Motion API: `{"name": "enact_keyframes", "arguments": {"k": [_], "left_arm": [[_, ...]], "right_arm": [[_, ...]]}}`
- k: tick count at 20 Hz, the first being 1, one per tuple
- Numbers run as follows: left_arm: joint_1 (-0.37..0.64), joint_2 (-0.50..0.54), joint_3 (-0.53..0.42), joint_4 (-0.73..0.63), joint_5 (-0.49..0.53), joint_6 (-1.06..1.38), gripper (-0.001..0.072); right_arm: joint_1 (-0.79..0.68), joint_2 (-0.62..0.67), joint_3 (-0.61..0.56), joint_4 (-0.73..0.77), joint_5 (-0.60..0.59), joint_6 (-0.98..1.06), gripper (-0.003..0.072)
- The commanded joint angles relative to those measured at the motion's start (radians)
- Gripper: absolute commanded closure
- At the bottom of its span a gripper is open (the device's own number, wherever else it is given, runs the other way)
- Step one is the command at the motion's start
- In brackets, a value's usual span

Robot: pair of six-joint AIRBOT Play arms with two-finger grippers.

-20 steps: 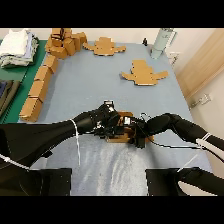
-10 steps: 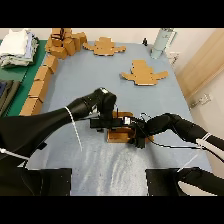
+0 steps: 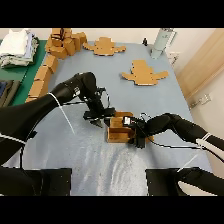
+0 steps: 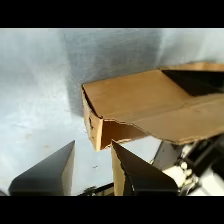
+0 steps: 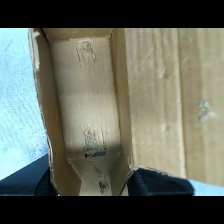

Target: Fold the box.

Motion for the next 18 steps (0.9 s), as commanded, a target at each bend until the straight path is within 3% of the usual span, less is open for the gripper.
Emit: {"name": "enact_keyframes", "arguments": {"k": [1, 3, 5, 8, 11, 13, 18], "left_arm": [[0.069, 0.001, 0.001, -0.06, -0.023, 0.342, 0.0358], [0.101, 0.001, 0.001, -0.015, -0.013, 0.535, 0.036], [0.114, 0.001, 0.001, 0.078, 0.008, 0.628, 0.0693], [0.1, 0.004, -0.019, 0.116, 0.021, 0.799, 0.0699], [0.042, 0.054, -0.131, 0.119, 0.088, 0.933, 0.0701], [0.006, 0.117, -0.256, 0.131, 0.205, 0.993, 0.0701], [0.069, 0.274, -0.522, -0.13, 0.566, 1.416, 0.0698]], "right_arm": [[0.0, 0.0, 0.0, 0.0, 0.0, 0.0, 0.0185], [0.0, 0.0, 0.0, 0.0, 0.0, 0.0, 0.0185], [0.0, 0.0, 0.0, 0.0, 0.0, 0.0, 0.0185], [0.0, 0.0, 0.0, 0.0, 0.0, 0.0, 0.0185], [0.0, 0.0, 0.0, 0.0, 0.0, 0.0, 0.0185], [0.0, 0.0, 0.0, 0.0, 0.0, 0.0, 0.0186], [0.0, 0.0, 0.0, 0.0, 0.0, 0.0, 0.0185]]}}
